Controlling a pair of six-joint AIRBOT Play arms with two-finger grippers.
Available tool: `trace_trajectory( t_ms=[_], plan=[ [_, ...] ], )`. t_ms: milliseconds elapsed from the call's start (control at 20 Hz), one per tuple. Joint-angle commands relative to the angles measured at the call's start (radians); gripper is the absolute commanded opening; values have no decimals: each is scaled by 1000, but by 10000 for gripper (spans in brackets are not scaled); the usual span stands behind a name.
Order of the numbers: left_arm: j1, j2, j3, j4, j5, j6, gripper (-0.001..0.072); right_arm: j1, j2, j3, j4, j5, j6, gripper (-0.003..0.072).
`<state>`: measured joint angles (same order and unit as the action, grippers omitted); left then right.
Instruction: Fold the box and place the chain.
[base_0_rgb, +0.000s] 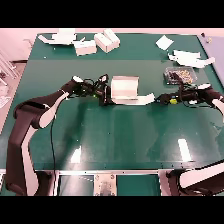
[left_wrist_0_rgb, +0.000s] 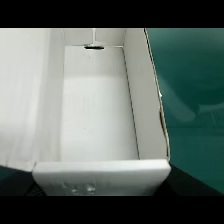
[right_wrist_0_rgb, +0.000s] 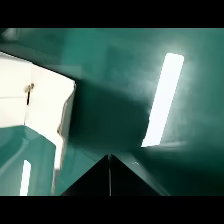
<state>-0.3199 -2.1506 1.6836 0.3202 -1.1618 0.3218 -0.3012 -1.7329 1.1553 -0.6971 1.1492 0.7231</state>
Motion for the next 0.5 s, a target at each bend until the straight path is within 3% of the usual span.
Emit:
trace_trajectory(
  t_ms=[0, 450],
  plan=[
    [1, 0, 0, 0, 0, 0, 345, 55, -30, -4, 77, -40, 6, 3],
    [1, 0, 0, 1, 2, 0, 345, 134, -28, 27, 141, -83, 3, 2]
  ],
)
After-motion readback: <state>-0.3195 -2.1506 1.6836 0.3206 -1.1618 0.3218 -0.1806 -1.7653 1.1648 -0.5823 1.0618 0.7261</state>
